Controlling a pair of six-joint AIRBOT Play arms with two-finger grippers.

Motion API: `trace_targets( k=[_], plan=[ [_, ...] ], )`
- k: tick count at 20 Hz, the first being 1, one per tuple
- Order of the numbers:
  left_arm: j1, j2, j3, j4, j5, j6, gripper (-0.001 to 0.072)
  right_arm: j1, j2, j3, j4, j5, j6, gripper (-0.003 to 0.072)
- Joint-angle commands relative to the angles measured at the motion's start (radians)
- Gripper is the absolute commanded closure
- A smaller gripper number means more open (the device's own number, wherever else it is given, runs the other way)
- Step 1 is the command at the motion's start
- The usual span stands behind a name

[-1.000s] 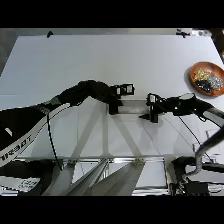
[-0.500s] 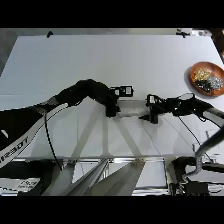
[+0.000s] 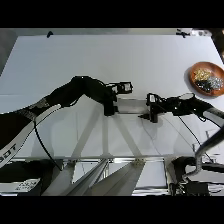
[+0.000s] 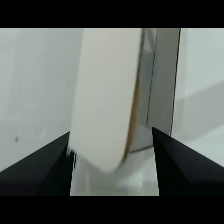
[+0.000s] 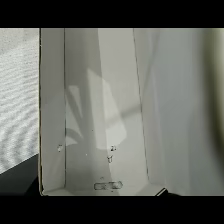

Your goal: Fold the box and place the chain.

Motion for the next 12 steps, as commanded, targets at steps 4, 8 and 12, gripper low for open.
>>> trace_targets(
  k=[4, 8, 12],
  plan=[
    [0.033, 0.088, 0.0, 0.119, 0.182, -0.16, 0.02, 0.0, 0.0, 0.0, -0.004, 0.007, -0.003, 0.0248],
    [0.076, 0.18, 0.0, 0.034, 0.346, -0.164, 0.0377, 0.0, 0.0, 0.0, -0.004, 0.007, -0.003, 0.0248],
    [0.048, 0.204, 0.0, -0.191, 0.388, -0.047, 0.0702, 0.0, 0.0, 0.0, -0.004, 0.007, -0.003, 0.0248]
  ],
)
